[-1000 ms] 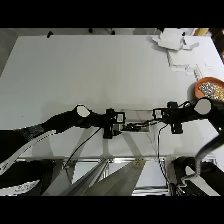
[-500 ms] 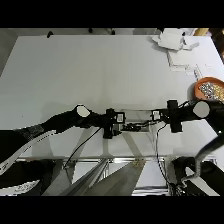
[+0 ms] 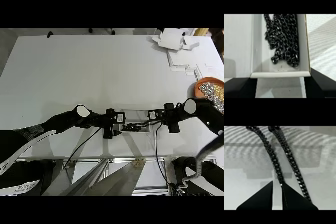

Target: Fold the box and place the chain.

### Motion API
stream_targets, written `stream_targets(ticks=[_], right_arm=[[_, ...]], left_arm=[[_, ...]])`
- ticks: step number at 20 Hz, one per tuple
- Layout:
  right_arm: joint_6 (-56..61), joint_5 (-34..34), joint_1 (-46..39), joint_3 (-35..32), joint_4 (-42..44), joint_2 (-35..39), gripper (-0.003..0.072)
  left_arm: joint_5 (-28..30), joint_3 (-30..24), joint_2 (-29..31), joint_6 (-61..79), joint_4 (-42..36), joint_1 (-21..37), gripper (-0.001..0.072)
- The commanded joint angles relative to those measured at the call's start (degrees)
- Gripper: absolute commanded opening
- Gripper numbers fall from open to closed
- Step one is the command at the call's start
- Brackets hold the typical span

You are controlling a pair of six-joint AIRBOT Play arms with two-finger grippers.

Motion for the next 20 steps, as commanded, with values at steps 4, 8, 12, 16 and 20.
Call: stream_targets(ticks=[4, 8, 12, 16, 20], right_arm=[[-1.64, -2.62, 0.07, -0.26, 0.13, -0.83, 0.0134], [-1.79, -2.32, 0.07, -1.92, 0.11, -0.85, 0.0118], [-1.27, -1.97, 0.07, -2.1, 0.09, 0.04, 0.0023], [-1.27, -1.22, 0.09, -2.1, 0.57, 8.22, 0.0023], [-1.51, 4.72, 0.09, -2.1, 15.87, 17.59, 0.0022]], left_arm=[[0.02, 0.0, 0.04, 0.02, 0.0, 0.0, 0.0275], [0.02, 0.0, 0.07, 0.0, 0.0, 0.0, 0.0275], [0.02, 0.0, 0.04, 0.0, 0.0, 0.0, 0.0275], [0.02, 0.0, 0.04, 0.0, 0.0, 0.0, 0.0275], [0.0, 0.0, 0.04, 0.0, 0.0, 0.0, 0.0275]])
